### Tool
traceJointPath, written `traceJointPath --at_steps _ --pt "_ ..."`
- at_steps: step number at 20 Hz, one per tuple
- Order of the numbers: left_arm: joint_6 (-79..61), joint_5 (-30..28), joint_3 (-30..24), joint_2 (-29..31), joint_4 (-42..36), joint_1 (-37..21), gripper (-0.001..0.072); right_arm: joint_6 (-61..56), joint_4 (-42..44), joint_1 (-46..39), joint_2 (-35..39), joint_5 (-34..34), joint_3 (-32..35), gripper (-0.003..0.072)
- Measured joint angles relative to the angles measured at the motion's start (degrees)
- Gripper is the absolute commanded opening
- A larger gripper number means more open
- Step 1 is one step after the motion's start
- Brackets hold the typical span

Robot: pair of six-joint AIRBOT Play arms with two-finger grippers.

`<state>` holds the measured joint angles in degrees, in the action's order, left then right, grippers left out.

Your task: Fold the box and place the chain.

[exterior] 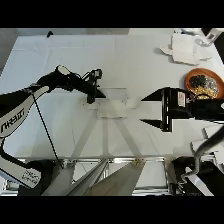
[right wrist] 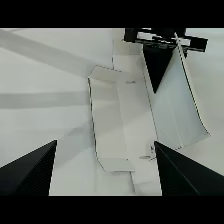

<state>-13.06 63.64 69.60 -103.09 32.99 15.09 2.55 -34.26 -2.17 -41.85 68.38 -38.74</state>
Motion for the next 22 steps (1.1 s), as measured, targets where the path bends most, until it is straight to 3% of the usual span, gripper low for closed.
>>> traceJointPath --at_steps 6,11,16,22 --pt "0.00 0.00 0.00 0.00 0.00 0.00 0.0013 -1.90 -6.88 2.19 -3.41 -1.31 0.00 0.0686" --pt "0.00 0.00 0.00 0.00 0.00 0.00 0.0013 4.57 -9.86 5.66 -15.28 -7.76 -0.02 0.0686" --pt "0.00 0.00 0.00 0.00 0.00 0.00 0.0013 12.74 -9.25 7.96 -25.59 -18.88 -0.02 0.0686" --pt "0.00 0.00 0.00 0.00 0.02 0.00 0.0013 22.16 -4.09 8.44 -33.48 -23.63 -0.07 0.0686"
